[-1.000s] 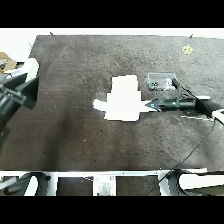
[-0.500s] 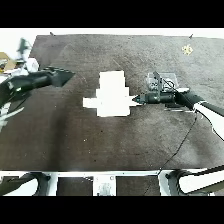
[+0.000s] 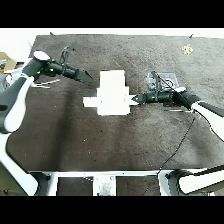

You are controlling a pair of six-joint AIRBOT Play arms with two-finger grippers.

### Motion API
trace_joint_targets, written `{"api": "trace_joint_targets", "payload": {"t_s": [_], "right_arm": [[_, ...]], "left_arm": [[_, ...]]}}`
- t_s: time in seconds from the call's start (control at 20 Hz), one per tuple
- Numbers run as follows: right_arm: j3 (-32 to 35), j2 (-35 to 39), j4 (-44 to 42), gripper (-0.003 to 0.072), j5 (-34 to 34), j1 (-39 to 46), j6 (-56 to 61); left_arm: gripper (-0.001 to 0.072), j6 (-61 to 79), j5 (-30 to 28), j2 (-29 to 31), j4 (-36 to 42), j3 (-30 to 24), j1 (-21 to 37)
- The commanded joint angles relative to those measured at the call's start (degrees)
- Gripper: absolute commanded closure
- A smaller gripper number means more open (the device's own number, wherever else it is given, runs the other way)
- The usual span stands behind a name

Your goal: Fold the box and place the chain.

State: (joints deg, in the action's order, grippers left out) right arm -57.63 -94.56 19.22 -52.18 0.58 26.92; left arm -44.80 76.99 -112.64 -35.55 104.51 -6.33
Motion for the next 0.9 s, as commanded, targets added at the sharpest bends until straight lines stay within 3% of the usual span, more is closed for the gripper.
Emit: {"api": "trace_joint_targets", "payload": {"t_s": [0.0, 0.25, 0.6, 0.85], "right_arm": [[0.0, 0.0, 0.9, 0.0685, 0.3, 0.0, -0.3], [0.0, 0.0, 1.4, 0.0685, 0.6, 0.0, -0.4], [0.0, 0.0, 1.6, 0.0685, 0.3, 0.0, -0.4], [0.0, 0.0, 1.6, 0.0684, 0.0, 0.0, -0.4]], "left_arm": [[0.022, -5.4, 9.7, -10.9, -3.1, 13.7, -1.5], [0.022, -2.9, 9.7, -15.3, 4.6, 14.2, -2.5], [0.0222, -0.3, 1.2, -16.7, 6.1, 14.2, -5.6], [0.0222, -0.1, 3.6, -18.6, 6.8, 14.2, -6.7]]}}
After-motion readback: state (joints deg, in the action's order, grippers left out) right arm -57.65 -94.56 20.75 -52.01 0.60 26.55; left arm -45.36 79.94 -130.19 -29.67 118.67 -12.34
